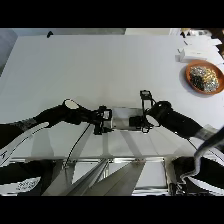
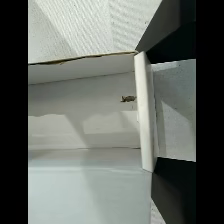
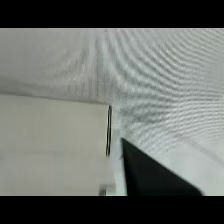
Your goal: Fold the box and place the chain.
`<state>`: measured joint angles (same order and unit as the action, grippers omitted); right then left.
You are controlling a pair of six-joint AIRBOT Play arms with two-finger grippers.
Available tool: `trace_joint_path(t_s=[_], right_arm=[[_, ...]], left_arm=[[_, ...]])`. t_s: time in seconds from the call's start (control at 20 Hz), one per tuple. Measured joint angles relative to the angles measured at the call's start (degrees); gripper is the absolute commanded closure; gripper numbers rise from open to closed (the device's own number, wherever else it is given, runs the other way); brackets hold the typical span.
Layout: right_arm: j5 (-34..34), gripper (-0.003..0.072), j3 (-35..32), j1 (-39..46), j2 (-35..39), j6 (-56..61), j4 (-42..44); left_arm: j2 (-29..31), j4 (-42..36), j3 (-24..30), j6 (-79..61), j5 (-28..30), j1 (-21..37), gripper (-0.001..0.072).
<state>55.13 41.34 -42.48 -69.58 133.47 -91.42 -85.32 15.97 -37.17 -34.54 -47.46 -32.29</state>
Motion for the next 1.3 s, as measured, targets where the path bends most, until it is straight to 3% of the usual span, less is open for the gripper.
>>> trace_joint_path(t_s=[0.15,0.4,0.45,0.65,0.75,0.85,1.0,1.15,1.2,1.3], right_arm=[[1.7,0.0427,0.4,0.0,1.8,-3.5,0.8],[10.5,0.0437,6.1,1.8,9.0,-11.0,0.3],[12.3,0.0474,7.8,3.1,10.4,-12.5,-1.0],[15.8,0.0491,15.4,16.0,12.9,-21.3,-7.0],[14.3,0.0499,18.8,26.1,11.0,-26.6,-8.2],[12.0,0.0561,21.9,36.5,7.1,-31.8,-8.8],[8.0,0.0561,26.2,50.2,-0.7,-38.9,-8.4],[5.0,0.0557,29.5,58.7,-8.2,-43.4,-7.0],[3.6,0.0551,30.4,60.4,-10.4,-44.3,-6.7],[0.5,0.0445,31.8,62.5,-14.3,-45.4,-6.4]], left_arm=[[0.0,0.0,0.0,0.0,0.0,0.0,0.0569],[0.0,-0.1,0.0,0.0,0.0,0.0,0.0569],[0.0,-0.1,0.0,0.0,0.0,0.0,0.0569],[0.0,-0.1,0.0,0.1,0.0,0.0,0.0569],[0.0,-0.1,0.0,0.1,0.0,0.0,0.0569],[0.0,-0.1,0.0,0.1,0.0,0.0,0.0569],[0.0,-0.1,0.0,0.1,0.0,0.0,0.0569],[0.0,-0.1,0.0,0.1,0.0,0.0,0.0569],[0.0,-0.1,0.0,0.1,0.0,0.0,0.0569],[0.0,-0.1,0.0,0.1,0.0,0.0,0.0569]])
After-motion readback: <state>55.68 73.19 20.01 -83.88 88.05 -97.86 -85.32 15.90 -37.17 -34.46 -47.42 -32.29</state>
